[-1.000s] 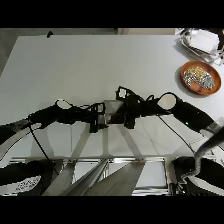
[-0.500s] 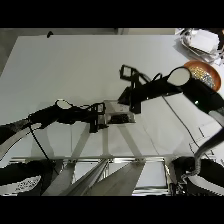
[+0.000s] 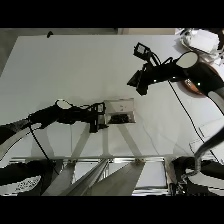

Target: Fold the box and place the chain.

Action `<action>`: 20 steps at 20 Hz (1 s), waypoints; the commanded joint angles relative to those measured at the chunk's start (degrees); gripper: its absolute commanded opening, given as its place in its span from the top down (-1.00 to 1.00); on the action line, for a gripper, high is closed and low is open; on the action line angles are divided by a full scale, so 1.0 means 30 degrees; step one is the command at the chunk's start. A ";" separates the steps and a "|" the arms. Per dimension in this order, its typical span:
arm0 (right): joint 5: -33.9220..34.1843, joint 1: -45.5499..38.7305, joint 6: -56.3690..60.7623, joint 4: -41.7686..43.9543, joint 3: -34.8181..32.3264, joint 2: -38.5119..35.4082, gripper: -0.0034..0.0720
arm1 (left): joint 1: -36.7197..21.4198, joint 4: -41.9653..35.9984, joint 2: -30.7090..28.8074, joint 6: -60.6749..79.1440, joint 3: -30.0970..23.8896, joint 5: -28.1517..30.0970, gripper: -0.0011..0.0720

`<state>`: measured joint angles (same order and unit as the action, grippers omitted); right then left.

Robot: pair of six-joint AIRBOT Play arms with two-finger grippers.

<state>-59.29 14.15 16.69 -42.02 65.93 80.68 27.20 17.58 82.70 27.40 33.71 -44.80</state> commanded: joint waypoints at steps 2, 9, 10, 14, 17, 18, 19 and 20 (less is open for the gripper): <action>-0.1362 0.0109 0.0000 -0.0058 0.0087 0.2288 0.86 | 0.0007 0.0000 -0.0007 0.0000 -0.0007 0.0000 0.40; -0.3410 0.2178 -0.1202 -0.0095 0.0087 0.2433 0.86 | 0.0007 0.0000 -0.0007 0.0000 0.0000 0.0000 0.40; -0.3767 0.2594 -0.1472 -0.0160 0.0087 0.2433 0.86 | 0.0007 0.0000 -0.0007 0.0000 -0.0007 0.0000 0.40; -0.5122 0.3461 -0.1574 -0.0954 0.0087 0.2390 0.71 | 0.0007 0.0000 -0.0007 0.0000 0.0000 0.0000 0.40; -0.5901 0.3475 -0.1508 -0.1086 0.0087 0.2033 0.31 | 0.0007 0.0000 -0.0007 0.0000 0.0000 0.0000 0.40; -0.5923 0.3475 -0.1508 -0.1158 0.0087 0.1858 0.14 | 0.0007 0.0000 -0.0007 0.0000 -0.0007 0.0000 0.40; -0.6025 0.3504 -0.1508 -0.1384 0.0080 0.1734 -0.02 | 0.0007 0.0000 -0.0007 0.0000 -0.0007 0.0000 0.40; -0.6120 0.3614 -0.1508 -0.1938 0.0087 0.1639 -0.03 | 0.0007 0.0000 -0.0007 0.0000 0.0000 0.0000 0.40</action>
<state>-75.99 24.40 12.21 -45.36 66.17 86.50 27.20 17.58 82.70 27.38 33.71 -44.80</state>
